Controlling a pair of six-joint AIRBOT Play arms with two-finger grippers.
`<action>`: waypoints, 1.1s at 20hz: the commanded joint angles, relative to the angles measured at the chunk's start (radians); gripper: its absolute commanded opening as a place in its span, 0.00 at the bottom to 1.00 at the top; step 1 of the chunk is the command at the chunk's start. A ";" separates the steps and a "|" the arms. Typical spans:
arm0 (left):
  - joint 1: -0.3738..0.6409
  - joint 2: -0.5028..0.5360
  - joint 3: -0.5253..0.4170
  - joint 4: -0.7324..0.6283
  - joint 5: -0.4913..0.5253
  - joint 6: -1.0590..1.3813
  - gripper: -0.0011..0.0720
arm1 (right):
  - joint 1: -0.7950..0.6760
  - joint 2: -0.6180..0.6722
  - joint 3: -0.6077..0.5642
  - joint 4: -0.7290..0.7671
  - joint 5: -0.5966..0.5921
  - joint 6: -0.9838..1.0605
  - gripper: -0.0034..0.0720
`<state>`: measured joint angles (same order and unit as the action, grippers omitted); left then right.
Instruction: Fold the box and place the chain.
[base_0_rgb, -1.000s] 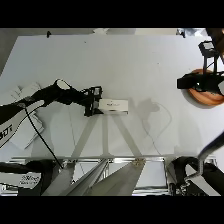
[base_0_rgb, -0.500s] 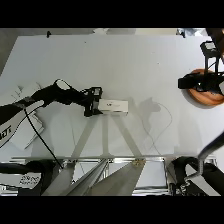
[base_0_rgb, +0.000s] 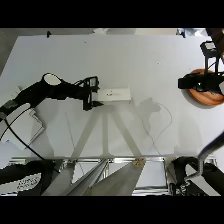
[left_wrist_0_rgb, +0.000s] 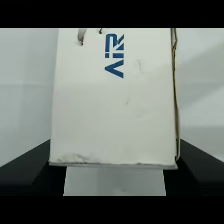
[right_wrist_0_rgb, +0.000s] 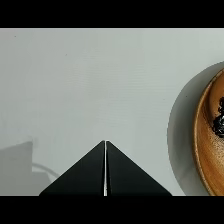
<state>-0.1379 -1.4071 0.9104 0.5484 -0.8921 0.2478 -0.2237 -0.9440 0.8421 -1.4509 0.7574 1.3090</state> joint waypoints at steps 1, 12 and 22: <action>0.002 0.080 0.001 -0.049 0.194 -0.129 0.03 | -0.001 0.001 0.001 0.000 -0.001 0.000 0.06; 0.067 0.195 0.002 -0.134 0.895 -0.421 0.04 | -0.001 0.001 0.001 0.000 -0.003 0.000 0.06; 0.336 0.153 0.001 -0.256 0.890 -0.458 0.03 | -0.001 0.001 0.001 0.000 -0.003 0.000 0.06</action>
<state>0.1230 -1.2331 0.9108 0.3584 -0.0051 -0.2028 -0.2237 -0.9440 0.8421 -1.4513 0.7544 1.3090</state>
